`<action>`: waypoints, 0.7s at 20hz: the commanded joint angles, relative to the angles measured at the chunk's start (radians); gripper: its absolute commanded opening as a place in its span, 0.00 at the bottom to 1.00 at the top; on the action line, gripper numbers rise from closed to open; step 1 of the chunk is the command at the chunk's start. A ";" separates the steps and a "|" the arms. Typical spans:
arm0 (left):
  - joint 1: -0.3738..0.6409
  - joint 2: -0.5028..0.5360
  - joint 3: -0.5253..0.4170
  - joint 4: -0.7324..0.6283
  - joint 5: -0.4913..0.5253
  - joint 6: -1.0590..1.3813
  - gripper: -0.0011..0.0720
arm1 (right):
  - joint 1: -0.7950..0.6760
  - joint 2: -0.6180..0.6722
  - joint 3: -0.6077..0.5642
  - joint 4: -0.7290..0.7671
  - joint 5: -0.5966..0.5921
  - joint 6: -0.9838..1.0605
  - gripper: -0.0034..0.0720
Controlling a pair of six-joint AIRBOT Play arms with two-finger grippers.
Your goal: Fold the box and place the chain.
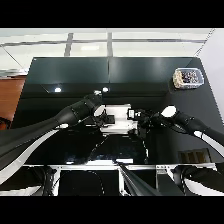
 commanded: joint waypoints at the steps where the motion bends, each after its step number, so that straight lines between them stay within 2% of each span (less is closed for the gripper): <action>1: 0.001 -0.001 0.001 -0.003 0.000 0.002 0.38 | 0.000 -0.001 0.000 0.000 0.000 0.000 0.34; 11: 0.003 -0.026 0.003 -0.030 0.009 0.002 0.37 | 0.000 -0.001 0.000 0.000 0.000 0.000 0.34; 13: 0.003 -0.026 0.004 -0.030 0.010 0.003 0.12 | 0.000 -0.001 0.000 0.000 0.000 0.000 0.34; 14: 0.003 -0.026 0.004 -0.030 0.010 0.003 0.05 | 0.000 -0.001 0.000 0.000 0.000 0.000 0.34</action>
